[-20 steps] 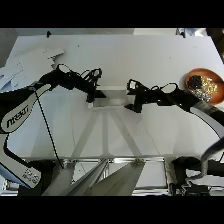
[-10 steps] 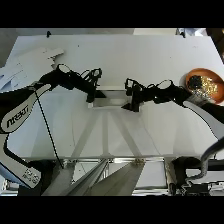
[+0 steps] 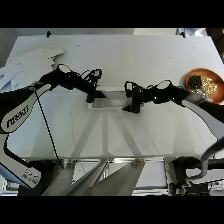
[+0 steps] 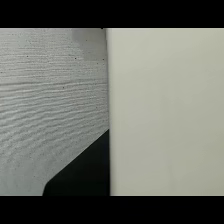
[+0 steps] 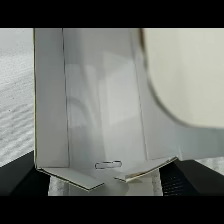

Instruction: Fold the box and place the chain.

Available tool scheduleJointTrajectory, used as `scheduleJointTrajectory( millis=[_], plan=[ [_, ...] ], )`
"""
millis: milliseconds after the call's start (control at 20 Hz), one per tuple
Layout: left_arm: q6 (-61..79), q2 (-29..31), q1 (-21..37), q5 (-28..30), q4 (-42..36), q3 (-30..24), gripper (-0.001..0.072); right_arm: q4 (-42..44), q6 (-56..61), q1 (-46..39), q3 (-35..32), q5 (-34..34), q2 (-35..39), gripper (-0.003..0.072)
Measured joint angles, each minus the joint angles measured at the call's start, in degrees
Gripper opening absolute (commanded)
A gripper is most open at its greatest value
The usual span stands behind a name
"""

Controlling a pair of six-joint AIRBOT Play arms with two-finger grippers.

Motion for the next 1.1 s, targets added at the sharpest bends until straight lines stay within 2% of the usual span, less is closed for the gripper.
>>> scheduleJointTrajectory(
  millis=[500,1100],
  plan=[
    [0.07,0.00,0.00,0.04,0.00,0.00,0.0012,3.32,-2.29,1.42,0.02,0.33,-0.44,0.0702],
    [0.00,0.00,0.00,0.15,-0.13,0.00,0.0012,1.77,-2.45,1.88,0.04,-2.03,-1.03,0.0700]
  ],
)
